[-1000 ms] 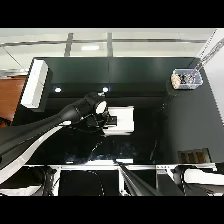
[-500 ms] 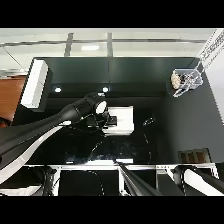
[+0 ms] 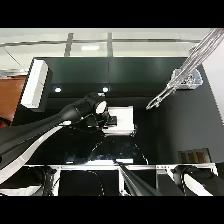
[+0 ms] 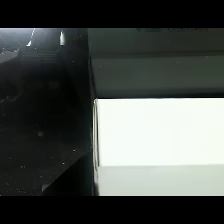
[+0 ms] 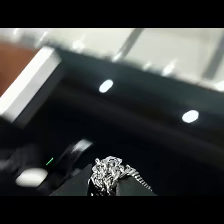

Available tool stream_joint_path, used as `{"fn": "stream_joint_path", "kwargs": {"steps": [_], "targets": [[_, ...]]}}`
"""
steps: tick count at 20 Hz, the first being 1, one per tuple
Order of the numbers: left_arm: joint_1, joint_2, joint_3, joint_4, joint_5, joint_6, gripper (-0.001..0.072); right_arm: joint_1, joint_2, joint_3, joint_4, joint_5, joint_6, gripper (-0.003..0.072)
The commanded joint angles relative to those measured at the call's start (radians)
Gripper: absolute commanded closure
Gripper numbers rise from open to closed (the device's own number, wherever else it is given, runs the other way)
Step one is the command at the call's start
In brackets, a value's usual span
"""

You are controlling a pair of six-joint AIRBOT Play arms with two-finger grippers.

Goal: Fold the box and place the chain.

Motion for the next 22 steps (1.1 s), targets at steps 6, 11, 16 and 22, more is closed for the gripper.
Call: {"fn": "stream_joint_path", "kwargs": {"steps": [6,11,16,22], "targets": [[0.000,0.000,0.000,0.000,0.000,0.000,0.0685,0.247,-0.009,-0.129,-0.006,-0.012,0.054,0.0672],[0.000,0.000,0.000,0.000,0.001,0.000,0.0685,0.321,-0.011,-0.220,-0.007,-0.086,0.056,0.0672],[0.000,0.000,0.000,0.000,0.003,0.000,0.0685,0.323,-0.018,-0.281,-0.003,-0.122,0.059,0.0672],[0.000,0.000,0.000,0.001,0.004,0.000,0.0685,0.322,-0.021,-0.299,-0.003,-0.166,0.047,0.0672]]}}
